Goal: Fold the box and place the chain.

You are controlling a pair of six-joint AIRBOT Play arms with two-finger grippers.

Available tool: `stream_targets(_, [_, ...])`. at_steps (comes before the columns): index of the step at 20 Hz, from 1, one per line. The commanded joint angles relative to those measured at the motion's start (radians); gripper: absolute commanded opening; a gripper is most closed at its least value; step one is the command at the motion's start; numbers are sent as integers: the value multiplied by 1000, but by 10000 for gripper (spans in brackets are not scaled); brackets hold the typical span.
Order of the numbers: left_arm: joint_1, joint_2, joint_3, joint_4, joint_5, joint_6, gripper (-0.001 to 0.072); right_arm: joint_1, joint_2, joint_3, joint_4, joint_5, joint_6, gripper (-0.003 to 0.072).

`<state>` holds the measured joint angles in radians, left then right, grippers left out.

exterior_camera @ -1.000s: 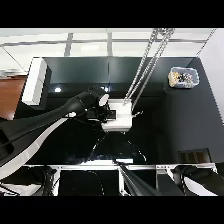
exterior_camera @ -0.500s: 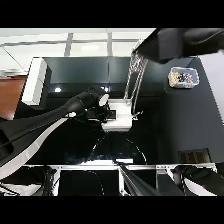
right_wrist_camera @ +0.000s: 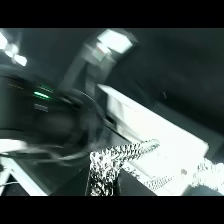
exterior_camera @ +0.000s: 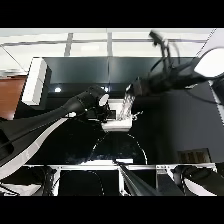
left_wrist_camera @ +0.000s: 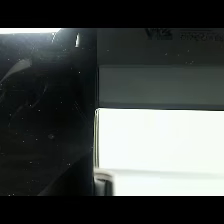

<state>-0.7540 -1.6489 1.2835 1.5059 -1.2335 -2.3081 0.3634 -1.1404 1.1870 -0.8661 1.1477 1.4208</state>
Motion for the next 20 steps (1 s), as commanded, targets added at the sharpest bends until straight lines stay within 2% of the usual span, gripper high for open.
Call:
stream_targets(1, [0, 0, 0, 1, 2, 0, 27, 9, -1, -191, 6, -114, 12, 14])
stream_targets(4, [0, 0, 0, 1, 3, 0, 27, 47, -2, -262, 24, -198, 11, 14])
stream_targets(7, [0, 0, 0, 0, 2, 0, 28, 61, -2, -268, 40, -238, 16, 29])
stream_targets(8, [0, 0, 0, 0, 2, 0, 27, 59, -1, -266, 51, -238, 15, 135])
stream_targets(9, [0, 0, 0, 0, 2, 0, 27, 53, 0, -265, 50, -232, 15, 324])
stream_targets(10, [0, 0, 0, 0, 2, 0, 27, 40, 2, -265, 45, -219, 14, 347])
stream_targets(13, [0, 0, 0, 1, 2, 0, 27, -64, 32, -265, 23, -133, -43, 347])
stream_targets(15, [0, 0, 0, 1, 2, 0, 27, -139, 72, -278, -58, -101, -133, 347])
stream_targets(17, [0, 0, 0, 1, 2, 0, 27, -191, 111, -349, -116, -155, -286, 347])
stream_targets(19, [0, 0, 0, 0, 2, 0, 27, -196, 114, -453, -111, -260, -487, 359])
stream_targets(20, [0, 0, 0, 1, 2, 0, 27, -182, 113, -517, -106, -359, -535, 632])
